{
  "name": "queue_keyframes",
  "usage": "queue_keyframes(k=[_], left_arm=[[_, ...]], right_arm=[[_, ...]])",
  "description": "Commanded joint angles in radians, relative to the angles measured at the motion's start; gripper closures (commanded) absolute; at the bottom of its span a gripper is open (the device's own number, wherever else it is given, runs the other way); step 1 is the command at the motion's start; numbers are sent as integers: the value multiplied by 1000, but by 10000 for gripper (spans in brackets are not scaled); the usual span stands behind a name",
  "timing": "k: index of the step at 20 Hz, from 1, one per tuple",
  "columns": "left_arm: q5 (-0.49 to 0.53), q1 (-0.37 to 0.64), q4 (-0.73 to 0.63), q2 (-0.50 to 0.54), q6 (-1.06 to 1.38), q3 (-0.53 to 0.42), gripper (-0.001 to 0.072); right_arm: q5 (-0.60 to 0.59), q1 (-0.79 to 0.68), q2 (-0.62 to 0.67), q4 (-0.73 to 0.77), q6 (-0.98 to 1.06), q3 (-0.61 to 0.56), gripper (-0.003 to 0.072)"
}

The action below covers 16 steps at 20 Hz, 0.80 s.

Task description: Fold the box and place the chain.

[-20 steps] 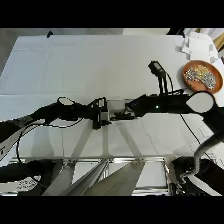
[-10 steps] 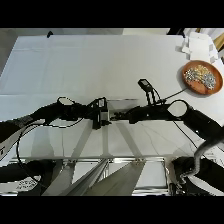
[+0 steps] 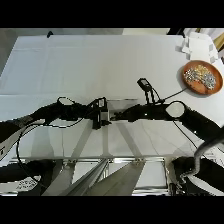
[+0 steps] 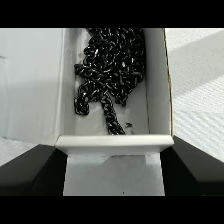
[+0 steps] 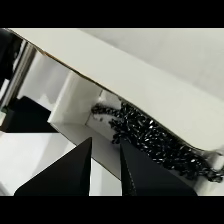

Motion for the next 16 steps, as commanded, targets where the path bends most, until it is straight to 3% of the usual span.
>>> queue_keyframes(k=[1,5,9,11,14,16], left_arm=[[0,0,0,0,0,0,573],[0,0,0,0,0,0,573],[0,0,0,0,0,0,573],[0,0,0,0,0,0,573],[0,0,0,0,0,0,573],[0,0,0,0,0,0,573]], right_arm=[[93,-83,123,-76,0,1,487],[258,-288,272,-320,106,1,489],[226,-481,264,-454,187,2,487],[213,-518,222,-479,189,25,475],[241,-522,95,-570,251,111,365],[261,-522,-3,-622,275,178,341]])
